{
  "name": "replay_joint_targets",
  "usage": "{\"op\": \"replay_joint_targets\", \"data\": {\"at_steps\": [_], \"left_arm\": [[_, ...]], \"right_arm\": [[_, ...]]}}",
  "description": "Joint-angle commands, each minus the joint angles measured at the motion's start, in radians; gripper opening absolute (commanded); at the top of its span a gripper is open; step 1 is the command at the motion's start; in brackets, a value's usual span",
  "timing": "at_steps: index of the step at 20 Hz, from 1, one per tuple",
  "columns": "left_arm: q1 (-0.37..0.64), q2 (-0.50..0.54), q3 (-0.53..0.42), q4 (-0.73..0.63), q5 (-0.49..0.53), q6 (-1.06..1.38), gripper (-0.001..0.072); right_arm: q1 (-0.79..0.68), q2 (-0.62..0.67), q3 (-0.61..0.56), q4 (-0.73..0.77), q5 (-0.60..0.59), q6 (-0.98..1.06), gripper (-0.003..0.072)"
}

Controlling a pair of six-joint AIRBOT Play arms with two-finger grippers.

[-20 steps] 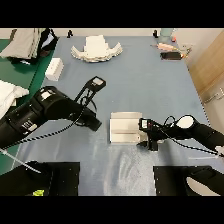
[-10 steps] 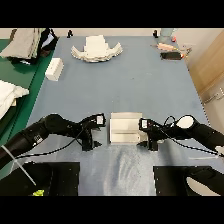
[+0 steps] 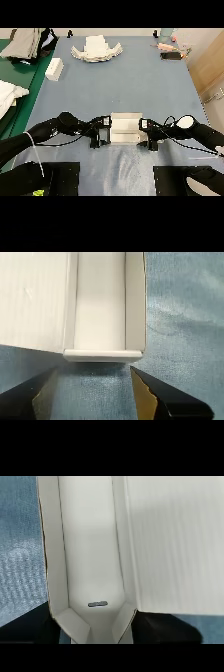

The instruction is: Fold the box.

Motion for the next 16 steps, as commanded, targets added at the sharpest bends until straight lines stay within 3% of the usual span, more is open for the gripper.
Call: {"op": "replay_joint_targets", "data": {"at_steps": [1, 5, 12, 16], "left_arm": [[-0.010, -0.045, 0.023, -0.026, -0.029, 0.032, 0.0695], [-0.010, -0.047, 0.023, -0.025, -0.047, 0.033, 0.0695], [-0.098, -0.080, 0.024, -0.070, 0.081, 0.032, 0.0694], [-0.109, -0.080, 0.024, -0.069, 0.091, 0.031, 0.0694]], "right_arm": [[0.000, 0.001, 0.000, 0.000, 0.000, 0.000, 0.0544], [0.000, 0.001, 0.000, 0.000, 0.000, 0.000, 0.0544], [0.000, 0.001, 0.000, 0.000, 0.000, 0.000, 0.0544], [0.000, 0.001, 0.000, 0.000, 0.000, 0.000, 0.0544]]}}
